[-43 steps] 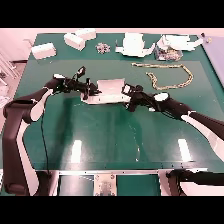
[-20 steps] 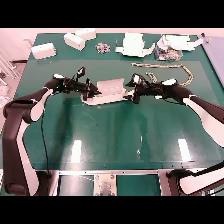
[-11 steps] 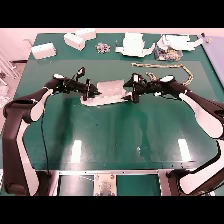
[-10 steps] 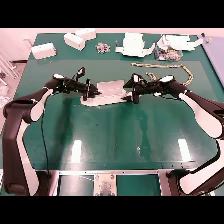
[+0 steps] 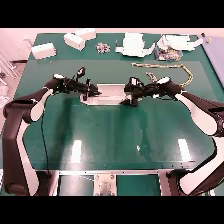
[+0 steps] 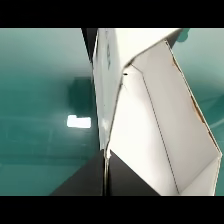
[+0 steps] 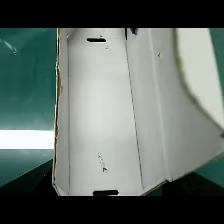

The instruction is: Fold the box and place the chain.

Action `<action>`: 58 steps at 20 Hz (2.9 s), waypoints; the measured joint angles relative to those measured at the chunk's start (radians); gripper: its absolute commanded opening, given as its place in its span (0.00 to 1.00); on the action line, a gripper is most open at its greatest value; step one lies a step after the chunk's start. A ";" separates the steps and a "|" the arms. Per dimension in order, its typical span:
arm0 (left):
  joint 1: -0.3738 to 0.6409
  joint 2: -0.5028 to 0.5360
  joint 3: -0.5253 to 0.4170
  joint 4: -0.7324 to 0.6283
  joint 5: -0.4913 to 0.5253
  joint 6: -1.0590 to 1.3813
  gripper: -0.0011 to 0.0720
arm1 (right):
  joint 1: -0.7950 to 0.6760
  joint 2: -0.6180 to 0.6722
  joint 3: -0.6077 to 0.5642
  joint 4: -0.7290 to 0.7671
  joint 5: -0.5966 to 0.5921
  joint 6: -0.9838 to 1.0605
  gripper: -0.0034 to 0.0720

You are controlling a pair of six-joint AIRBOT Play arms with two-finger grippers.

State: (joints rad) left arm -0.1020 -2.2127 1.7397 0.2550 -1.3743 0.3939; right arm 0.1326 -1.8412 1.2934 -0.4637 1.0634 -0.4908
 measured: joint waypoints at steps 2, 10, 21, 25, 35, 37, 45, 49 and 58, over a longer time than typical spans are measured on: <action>0.000 0.000 0.000 0.000 0.002 0.000 0.04 | 0.006 -0.009 0.006 -0.002 0.005 0.000 0.97; 0.000 0.000 0.000 -0.001 0.005 0.000 0.04 | 0.012 -0.035 0.035 -0.010 0.013 0.006 0.97; -0.001 0.000 0.000 -0.001 0.007 0.000 0.04 | 0.005 -0.072 0.077 -0.045 0.021 0.039 0.97; -0.001 0.000 0.000 0.002 0.005 0.000 0.04 | 0.000 -0.073 0.087 -0.034 0.058 0.043 0.97; -0.001 0.000 0.000 0.012 0.004 0.000 0.04 | 0.000 -0.075 0.092 -0.028 0.129 0.072 0.97; -0.001 0.000 0.000 0.013 0.005 0.000 0.04 | 0.000 -0.078 0.093 -0.027 0.130 0.079 0.97; -0.001 0.000 0.000 0.014 0.005 0.000 0.04 | 0.000 -0.103 0.123 -0.028 0.118 0.088 0.92; -0.001 0.000 0.000 0.014 0.005 0.000 0.04 | 0.000 -0.107 0.129 -0.051 0.115 0.096 0.91; -0.001 0.000 0.000 0.014 0.006 0.000 0.04 | 0.000 -0.110 0.136 -0.076 0.101 0.108 0.90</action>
State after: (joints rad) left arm -0.1032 -2.2124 1.7401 0.2691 -1.3685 0.3935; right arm 0.1329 -1.9514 1.4292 -0.5392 1.1645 -0.3832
